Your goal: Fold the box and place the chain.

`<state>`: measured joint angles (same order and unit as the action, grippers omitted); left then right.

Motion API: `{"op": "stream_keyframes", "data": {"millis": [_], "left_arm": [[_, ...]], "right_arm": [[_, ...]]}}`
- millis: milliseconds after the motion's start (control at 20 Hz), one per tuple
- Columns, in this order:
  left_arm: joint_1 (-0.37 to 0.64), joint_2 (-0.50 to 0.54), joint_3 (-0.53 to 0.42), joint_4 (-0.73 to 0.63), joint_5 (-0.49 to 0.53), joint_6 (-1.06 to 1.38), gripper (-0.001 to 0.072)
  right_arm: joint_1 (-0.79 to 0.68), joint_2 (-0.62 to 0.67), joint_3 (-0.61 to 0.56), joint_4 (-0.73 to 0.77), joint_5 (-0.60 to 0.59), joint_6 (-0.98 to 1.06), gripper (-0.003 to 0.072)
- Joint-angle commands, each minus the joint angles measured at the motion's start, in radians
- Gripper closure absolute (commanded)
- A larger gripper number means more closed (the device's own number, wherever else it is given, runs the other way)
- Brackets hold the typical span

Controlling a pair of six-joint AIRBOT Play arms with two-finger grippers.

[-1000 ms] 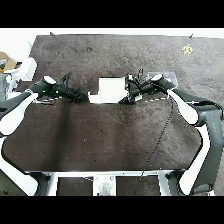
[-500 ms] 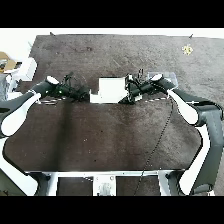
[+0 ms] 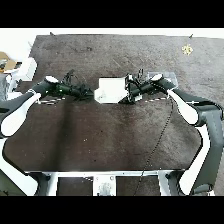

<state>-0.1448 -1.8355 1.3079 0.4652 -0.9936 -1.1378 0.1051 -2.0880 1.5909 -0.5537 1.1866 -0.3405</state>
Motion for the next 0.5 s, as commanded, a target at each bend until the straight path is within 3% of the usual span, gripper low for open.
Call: {"op": "stream_keyframes", "data": {"millis": [0,100,450], "left_arm": [[0.000,0.003,0.001,-0.033,-0.012,0.021,0.0394],[0.000,0.003,0.007,-0.032,-0.020,0.032,0.0466],[-0.015,0.004,0.037,-0.026,-0.047,0.031,0.0465]], "right_arm": [[0.000,0.000,0.000,0.000,0.000,0.000,0.0096],[0.000,0.000,0.000,0.000,0.000,0.000,0.0096],[0.000,0.000,0.000,0.000,0.000,0.000,0.0096]]}}
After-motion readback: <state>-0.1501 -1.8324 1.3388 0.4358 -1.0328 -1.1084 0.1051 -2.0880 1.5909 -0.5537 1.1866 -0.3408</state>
